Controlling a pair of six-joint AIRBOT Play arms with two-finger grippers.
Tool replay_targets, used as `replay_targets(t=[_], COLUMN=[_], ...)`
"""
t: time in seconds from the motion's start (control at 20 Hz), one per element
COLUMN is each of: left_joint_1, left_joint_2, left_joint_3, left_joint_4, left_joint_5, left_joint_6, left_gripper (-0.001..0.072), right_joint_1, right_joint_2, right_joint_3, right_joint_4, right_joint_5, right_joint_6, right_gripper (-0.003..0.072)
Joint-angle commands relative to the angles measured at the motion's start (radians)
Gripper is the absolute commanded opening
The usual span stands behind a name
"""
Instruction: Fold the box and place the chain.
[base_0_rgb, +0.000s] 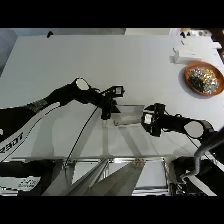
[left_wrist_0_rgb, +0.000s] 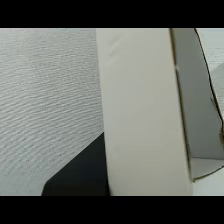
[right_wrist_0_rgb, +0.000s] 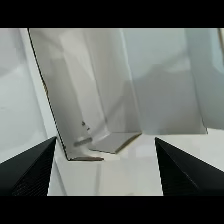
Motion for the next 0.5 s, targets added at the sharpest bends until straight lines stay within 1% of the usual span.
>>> replay_targets(t=[0.0, 0.1, 0.25, 0.45], left_joint_1=[0.0, 0.0, 0.0, 0.0], left_joint_2=[0.0, 0.0, 0.0, 0.0], left_joint_3=[0.0, 0.0, 0.0, 0.0], left_joint_4=[0.0, 0.0, 0.0, 0.0], left_joint_5=[0.0, 0.0, 0.0, 0.0], left_joint_6=[0.0, 0.0, 0.001, 0.0], left_gripper=[0.0012, 0.0012, 0.0012, 0.0012], right_joint_1=[-0.069, -0.078, -0.079, -0.117], right_joint_2=[-0.019, -0.029, -0.063, -0.121], right_joint_3=[0.011, 0.013, 0.013, 0.016], right_joint_4=[0.042, 0.071, 0.168, 0.214], right_joint_5=[0.051, 0.087, 0.081, 0.079], right_joint_6=[-0.028, -0.056, -0.147, -0.211], right_gripper=[0.069, 0.0689, 0.0689, 0.069])
